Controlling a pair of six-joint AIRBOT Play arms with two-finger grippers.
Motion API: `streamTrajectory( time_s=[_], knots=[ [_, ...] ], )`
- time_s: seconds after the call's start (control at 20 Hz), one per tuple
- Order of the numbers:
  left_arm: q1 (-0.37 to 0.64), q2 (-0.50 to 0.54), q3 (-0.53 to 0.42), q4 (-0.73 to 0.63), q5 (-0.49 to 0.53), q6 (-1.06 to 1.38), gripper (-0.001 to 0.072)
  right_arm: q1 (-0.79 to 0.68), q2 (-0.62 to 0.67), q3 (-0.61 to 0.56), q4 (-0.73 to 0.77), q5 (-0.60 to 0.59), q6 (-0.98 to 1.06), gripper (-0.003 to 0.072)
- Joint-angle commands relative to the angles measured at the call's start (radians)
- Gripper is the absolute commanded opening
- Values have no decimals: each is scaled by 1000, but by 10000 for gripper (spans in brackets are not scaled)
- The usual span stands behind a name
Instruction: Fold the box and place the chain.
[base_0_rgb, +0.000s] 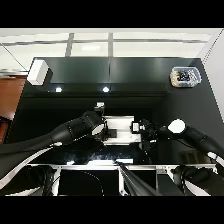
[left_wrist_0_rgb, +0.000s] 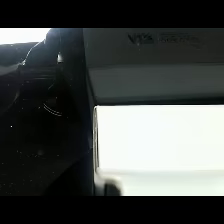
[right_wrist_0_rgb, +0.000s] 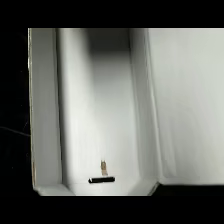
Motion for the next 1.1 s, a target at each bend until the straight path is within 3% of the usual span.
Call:
streamTrajectory(
  time_s=[0.0,0.25,0.45,0.5,0.6,0.65,0.7,1.05],
  knots=[
    [0,0,1,12,-10,1,24,-59,54,11,-167,105,52,707],
    [0,0,1,50,-39,1,24,-50,53,8,-130,103,2,700],
    [0,0,1,49,-34,1,24,-10,42,8,-52,31,-37,694],
    [0,0,1,49,-34,1,24,0,38,8,-35,19,-45,586],
    [0,0,1,48,-34,1,25,26,29,8,-9,19,-42,507],
    [0,0,1,48,-34,1,25,43,26,8,3,21,-23,309],
    [0,0,1,48,-34,1,25,59,21,8,17,9,11,238],
    [0,0,1,45,-34,1,25,97,9,8,85,-26,82,241]
  ],
)
